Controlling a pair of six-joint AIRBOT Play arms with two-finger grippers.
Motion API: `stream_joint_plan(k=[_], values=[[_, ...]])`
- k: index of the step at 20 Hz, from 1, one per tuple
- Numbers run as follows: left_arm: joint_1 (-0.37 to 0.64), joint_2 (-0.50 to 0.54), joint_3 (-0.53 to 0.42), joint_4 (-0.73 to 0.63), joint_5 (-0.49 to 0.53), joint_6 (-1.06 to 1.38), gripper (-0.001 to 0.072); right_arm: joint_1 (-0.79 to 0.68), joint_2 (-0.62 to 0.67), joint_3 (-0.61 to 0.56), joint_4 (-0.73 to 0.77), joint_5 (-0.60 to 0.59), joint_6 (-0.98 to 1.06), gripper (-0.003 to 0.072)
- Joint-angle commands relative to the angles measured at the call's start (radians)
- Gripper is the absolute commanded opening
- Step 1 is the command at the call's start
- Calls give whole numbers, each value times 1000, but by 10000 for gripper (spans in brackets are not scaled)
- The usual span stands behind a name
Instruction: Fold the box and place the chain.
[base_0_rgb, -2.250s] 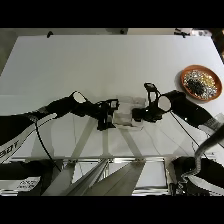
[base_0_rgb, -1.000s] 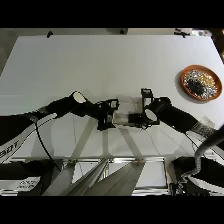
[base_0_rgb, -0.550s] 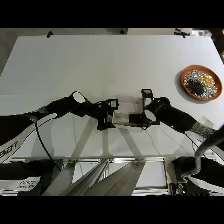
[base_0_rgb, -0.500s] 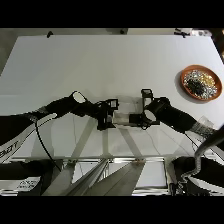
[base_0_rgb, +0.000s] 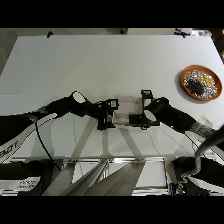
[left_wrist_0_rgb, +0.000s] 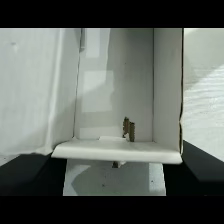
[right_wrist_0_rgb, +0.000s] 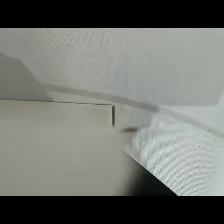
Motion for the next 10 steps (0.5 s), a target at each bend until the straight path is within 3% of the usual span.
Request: stream_joint_plan(k=[1, 5, 7, 8, 10], values=[[0, 0, 0, 1, 1, 5, 339, 6, 0, -1, 7, -8, -5, 14], [0, 0, 0, 1, 0, 5, 339, 8, 1, -11, 7, -7, -18, 35], [0, 0, 0, 1, 0, 5, 339, 8, 17, -11, 6, -7, -42, 282], [0, 0, 0, 1, 1, 5, 339, 6, 32, -11, 0, -7, -64, 337], [0, 0, 0, 1, 0, 5, 339, -13, 74, -11, -4, 3, -105, 339]])
